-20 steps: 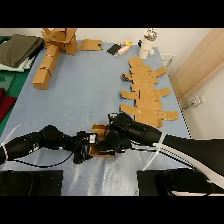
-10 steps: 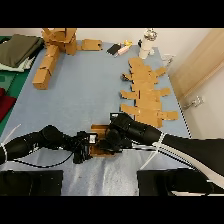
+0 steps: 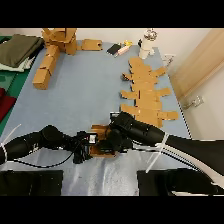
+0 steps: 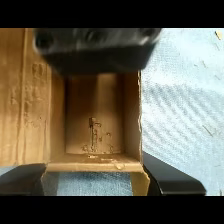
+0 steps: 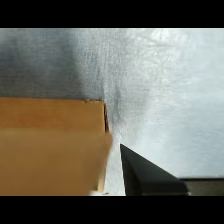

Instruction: Fold the box.

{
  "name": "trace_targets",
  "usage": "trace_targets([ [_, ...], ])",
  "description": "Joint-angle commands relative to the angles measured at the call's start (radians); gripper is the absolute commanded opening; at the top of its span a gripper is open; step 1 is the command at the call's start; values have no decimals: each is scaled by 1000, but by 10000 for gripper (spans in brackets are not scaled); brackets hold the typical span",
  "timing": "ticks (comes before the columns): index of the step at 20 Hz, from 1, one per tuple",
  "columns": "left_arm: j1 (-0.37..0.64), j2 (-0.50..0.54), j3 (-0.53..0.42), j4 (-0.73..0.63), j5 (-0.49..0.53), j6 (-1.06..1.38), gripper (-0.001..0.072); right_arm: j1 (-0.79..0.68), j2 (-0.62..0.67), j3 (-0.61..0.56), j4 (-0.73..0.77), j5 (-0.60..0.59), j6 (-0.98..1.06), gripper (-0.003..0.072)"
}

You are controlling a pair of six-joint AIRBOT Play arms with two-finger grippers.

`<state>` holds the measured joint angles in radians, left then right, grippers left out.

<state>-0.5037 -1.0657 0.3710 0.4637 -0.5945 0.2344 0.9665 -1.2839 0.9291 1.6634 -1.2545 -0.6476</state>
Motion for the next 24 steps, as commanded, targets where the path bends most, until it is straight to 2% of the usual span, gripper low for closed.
trace_targets([
  [1,0,1,0,0,0,0,560,-1,80,25,2,-41,6,426],
  [4,0,1,0,0,0,0,560,-8,204,38,-5,-59,47,422],
  [5,0,0,0,0,0,0,560,-24,246,37,-17,-101,46,390],
  [7,0,0,0,0,0,0,560,-89,304,26,-91,-260,45,141],
  [8,0,1,0,0,0,0,560,-153,321,5,-132,-328,29,71],
  [9,0,1,0,0,0,0,560,-226,327,-24,-153,-332,-34,5],
  [10,0,0,0,0,0,0,560,-321,321,-61,-153,-272,-150,5],
  [12,0,0,0,0,0,0,560,-508,272,-122,-17,-14,-415,4],
  [14,0,1,0,0,0,0,560,-668,162,-150,249,255,-695,3],
  [15,0,1,0,0,0,0,560,-711,101,-148,411,330,-812,3],
  [16,0,1,0,0,0,0,560,-735,35,-140,586,355,-957,3],
  [18,0,1,0,0,0,0,560,-725,-78,-103,802,305,-1197,3],
  [20,0,0,0,0,0,0,560,-681,-127,-58,878,218,-1404,1],
  [24,0,1,0,0,0,0,560,-562,-65,-51,875,66,-1725,0],
])
